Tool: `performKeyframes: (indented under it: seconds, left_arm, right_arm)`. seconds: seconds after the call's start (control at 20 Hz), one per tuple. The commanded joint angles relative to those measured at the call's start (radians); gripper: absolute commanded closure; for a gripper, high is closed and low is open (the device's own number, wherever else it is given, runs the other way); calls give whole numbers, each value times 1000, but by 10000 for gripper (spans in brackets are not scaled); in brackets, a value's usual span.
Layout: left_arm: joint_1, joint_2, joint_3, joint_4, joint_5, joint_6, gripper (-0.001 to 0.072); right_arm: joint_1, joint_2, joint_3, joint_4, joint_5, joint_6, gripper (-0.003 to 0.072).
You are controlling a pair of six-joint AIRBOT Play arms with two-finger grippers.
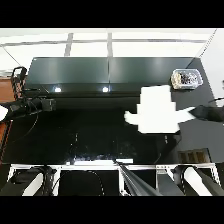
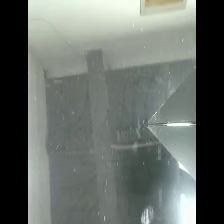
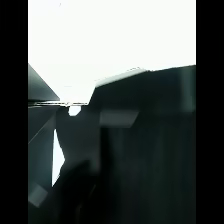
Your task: Fold the box and place the chain.
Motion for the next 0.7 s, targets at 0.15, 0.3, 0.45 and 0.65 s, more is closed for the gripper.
performKeyframes:
  seconds: [0.15,0.3,0.45,0.65]
  left_arm:
    - [-108,-136,0,-111,3,11,688]
    - [-190,-251,4,-206,39,12,687]
    - [-198,-368,51,-334,22,29,276]
    - [-198,-590,191,-548,-138,260,-7]
  right_arm:
    - [500,135,-339,427,-406,82,667]
    - [715,132,-354,427,-587,142,667]
    - [802,132,-354,426,-629,144,667]
    - [815,132,-354,423,-622,144,667]
